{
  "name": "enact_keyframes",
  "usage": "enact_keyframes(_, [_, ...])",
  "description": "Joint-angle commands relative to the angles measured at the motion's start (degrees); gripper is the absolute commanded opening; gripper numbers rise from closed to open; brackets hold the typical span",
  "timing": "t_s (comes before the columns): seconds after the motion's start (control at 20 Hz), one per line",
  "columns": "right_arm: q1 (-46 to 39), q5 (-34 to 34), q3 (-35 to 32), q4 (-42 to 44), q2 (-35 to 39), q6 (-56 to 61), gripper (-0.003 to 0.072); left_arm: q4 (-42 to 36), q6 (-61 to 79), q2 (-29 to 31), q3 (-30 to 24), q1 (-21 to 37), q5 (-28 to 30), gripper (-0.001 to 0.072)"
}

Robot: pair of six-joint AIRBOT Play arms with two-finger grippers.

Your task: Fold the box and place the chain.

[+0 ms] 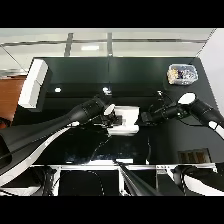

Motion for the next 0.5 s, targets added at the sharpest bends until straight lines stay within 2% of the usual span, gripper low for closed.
enact_keyframes(0.0, [2.7, -0.7, 3.5, -7.9, 0.0, 7.8, 0.031, 0.0, 0.1, 0.0, 0.0, 0.0, 0.0, 0.0027])
enact_keyframes(0.2, [8.7, -0.4, 7.0, -16.3, 0.0, 17.2, 0.031, 0.0, 0.1, 0.0, 0.0, 0.0, 0.0, 0.0027])
enact_keyframes(0.45, [18.6, -4.2, 9.5, -28.4, -0.5, 31.9, 0.031, 0.0, 0.1, 0.0, 0.0, 0.0, 0.0, 0.0027])
